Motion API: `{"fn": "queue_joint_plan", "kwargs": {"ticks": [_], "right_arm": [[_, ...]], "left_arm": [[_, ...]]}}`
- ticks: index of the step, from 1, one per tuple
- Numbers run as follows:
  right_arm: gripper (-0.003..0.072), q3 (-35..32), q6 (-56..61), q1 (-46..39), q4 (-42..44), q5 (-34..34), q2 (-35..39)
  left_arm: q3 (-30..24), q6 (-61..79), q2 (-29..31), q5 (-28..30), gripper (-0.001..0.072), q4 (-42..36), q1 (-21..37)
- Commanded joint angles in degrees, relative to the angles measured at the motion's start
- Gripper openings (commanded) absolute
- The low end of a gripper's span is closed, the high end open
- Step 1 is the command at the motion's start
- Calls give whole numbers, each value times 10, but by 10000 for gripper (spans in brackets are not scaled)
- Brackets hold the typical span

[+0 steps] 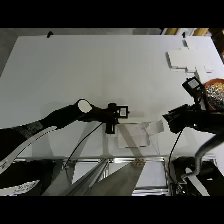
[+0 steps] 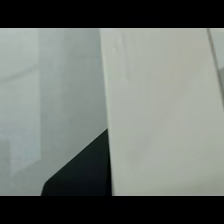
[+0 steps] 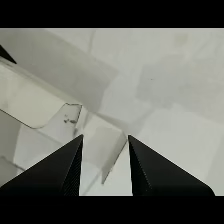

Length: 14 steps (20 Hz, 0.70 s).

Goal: Fold the box and place the chain.

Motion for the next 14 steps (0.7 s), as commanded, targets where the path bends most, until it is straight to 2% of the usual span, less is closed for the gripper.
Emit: {"fn": "queue_joint_plan", "kwargs": {"ticks": [1,14], "right_arm": [[319,0,0,0,-2,0,0],[319,0,0,0,-2,0,0]], "left_arm": [[1,-38,9,-4,1,74,0],[1,-50,8,-1,7,75,-1]]}}
